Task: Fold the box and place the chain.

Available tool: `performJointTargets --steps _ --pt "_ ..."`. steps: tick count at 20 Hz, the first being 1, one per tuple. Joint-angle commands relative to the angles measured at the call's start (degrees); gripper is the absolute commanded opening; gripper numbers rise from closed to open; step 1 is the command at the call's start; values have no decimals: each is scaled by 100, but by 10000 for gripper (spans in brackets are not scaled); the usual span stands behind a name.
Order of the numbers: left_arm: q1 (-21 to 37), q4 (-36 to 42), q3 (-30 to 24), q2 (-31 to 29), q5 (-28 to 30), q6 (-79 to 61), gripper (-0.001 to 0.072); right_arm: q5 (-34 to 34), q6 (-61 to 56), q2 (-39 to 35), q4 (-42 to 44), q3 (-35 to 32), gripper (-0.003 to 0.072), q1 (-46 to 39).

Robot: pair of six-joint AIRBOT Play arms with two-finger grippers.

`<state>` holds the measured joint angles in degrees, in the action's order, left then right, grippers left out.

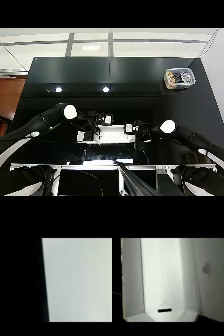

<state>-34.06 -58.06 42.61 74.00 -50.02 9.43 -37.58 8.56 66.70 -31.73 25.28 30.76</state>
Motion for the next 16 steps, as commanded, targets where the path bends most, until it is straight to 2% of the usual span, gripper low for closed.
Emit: performJointTargets --steps 1,16 --pt "0 0 4 2 9 -2 26 72 -7 -4 55 2 670 7" --pt "0 0 4 2 7 0 26 378 -216 20 -72 2 670 269"
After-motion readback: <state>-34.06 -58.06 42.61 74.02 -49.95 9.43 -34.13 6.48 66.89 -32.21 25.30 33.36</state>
